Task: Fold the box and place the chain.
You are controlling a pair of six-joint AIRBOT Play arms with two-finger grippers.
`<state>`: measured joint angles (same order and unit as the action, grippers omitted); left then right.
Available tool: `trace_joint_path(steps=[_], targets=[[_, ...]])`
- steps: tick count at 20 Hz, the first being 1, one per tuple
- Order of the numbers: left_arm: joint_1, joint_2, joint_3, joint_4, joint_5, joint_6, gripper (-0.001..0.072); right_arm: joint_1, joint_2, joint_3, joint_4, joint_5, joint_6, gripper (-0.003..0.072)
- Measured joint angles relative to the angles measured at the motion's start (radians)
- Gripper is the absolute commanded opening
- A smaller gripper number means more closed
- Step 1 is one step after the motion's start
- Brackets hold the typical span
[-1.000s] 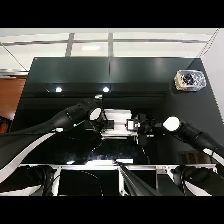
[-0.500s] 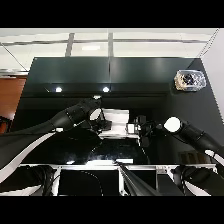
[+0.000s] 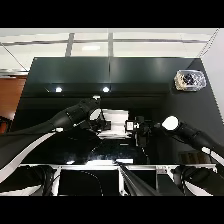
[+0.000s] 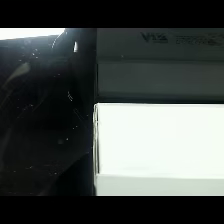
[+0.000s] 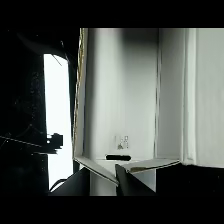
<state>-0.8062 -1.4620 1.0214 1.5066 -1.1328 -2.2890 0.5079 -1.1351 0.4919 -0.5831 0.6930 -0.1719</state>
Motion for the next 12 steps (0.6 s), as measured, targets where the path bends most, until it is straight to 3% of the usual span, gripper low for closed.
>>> trace_joint_path(steps=[12], targets=[[0.000, 0.000, 0.000, -0.009, 0.008, -0.003, 0.0030, 0.000, -0.019, -0.001, 0.109, -0.031, -0.003, 0.0216]])
